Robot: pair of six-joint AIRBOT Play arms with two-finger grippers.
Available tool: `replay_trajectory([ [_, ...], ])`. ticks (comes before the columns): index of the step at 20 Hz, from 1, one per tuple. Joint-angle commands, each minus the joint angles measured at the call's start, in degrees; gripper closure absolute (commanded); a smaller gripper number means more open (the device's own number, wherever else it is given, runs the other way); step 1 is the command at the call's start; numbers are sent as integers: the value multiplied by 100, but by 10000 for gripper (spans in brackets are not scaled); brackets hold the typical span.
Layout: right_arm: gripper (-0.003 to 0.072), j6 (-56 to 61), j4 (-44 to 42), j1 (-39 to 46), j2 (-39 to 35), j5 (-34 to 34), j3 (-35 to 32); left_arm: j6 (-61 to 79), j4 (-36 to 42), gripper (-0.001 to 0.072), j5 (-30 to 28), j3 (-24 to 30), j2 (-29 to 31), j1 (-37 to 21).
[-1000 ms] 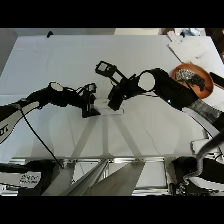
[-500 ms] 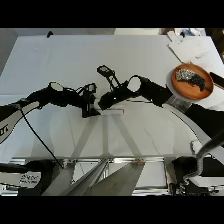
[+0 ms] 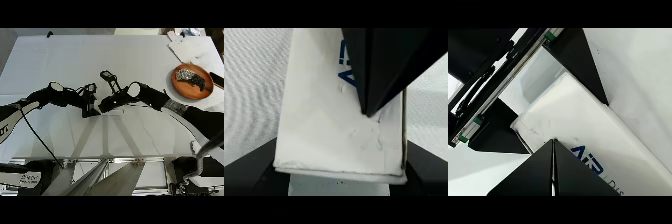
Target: Fold the box and place the chain.
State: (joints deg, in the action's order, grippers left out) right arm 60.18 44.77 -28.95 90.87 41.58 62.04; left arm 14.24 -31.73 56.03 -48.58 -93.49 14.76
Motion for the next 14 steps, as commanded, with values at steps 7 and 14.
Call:
replay_trajectory([
  [7,668,356,706,498,-1213,-393,-17,7,-7,557,-52,2,0,-4],
  [14,668,1768,3115,2103,-2253,804,-17,7,-7,557,-52,2,0,-2],
])
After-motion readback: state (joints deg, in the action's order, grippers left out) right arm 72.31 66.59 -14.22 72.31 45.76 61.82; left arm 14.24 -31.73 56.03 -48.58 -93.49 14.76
